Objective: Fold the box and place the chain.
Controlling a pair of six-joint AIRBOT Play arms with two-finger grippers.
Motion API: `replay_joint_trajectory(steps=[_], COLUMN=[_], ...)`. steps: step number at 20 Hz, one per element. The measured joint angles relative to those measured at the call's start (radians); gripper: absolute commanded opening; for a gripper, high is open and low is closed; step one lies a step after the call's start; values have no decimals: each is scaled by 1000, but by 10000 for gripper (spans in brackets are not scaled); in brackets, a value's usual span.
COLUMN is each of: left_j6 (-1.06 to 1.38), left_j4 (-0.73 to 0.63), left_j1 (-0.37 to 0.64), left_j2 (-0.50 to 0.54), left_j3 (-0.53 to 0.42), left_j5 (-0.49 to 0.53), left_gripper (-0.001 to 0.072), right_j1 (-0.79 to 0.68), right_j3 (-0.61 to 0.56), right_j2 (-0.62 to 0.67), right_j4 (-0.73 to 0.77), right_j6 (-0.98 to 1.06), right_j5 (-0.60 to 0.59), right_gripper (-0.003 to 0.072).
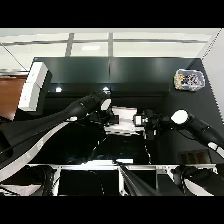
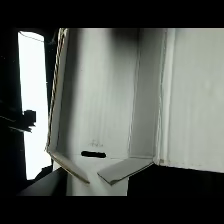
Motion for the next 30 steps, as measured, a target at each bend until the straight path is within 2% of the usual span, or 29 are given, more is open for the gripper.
replay_joint_trajectory(steps=[1,2,3,9,16,17,18,19,20,21,22,23,24,25,26,27,28,30], left_j6=[0,0,0,1,0,0,0,0,0,0,0,0,0,0,0,0,0,-1], left_j4=[0,0,1,-1,-27,-32,-34,-39,-42,-44,-45,-46,-47,-47,-48,-48,-48,-48], left_j1=[0,0,0,0,-4,-4,-4,-4,-4,-4,-4,-4,-3,-3,-4,-4,-4,-3], left_j2=[0,0,0,-3,-22,-23,-24,-24,-25,-26,-26,-26,-26,-26,-26,-26,-24,-21], left_j3=[0,0,0,0,2,2,2,2,2,2,2,2,2,2,2,2,2,2], left_j5=[4,11,14,21,19,20,21,22,23,24,24,24,24,24,24,24,24,24], left_gripper=[25,26,25,26,26,26,25,26,26,26,26,26,26,26,26,26,26,26], right_j1=[0,0,0,36,85,86,87,88,89,89,89,89,89,90,90,90,90,90], right_j3=[-1,-2,-2,-3,-3,-3,-3,-3,-3,-3,-3,-3,-3,-3,-3,-3,-3,-3], right_j2=[0,0,0,-36,-73,-74,-75,-76,-76,-76,-77,-76,-74,-71,-68,-64,-59,-38], right_j4=[2,3,11,98,132,135,136,137,138,138,140,140,140,140,141,141,141,136], right_j6=[3,6,10,66,151,161,172,179,186,193,198,202,206,209,213,217,225,253], right_j5=[2,2,1,-24,-95,-97,-98,-97,-95,-95,-95,-95,-95,-94,-94,-95,-95,-92], right_gripper=[411,290,243,244,245,237,157,158,213,392,274,95,169,391,243,165,40,10])
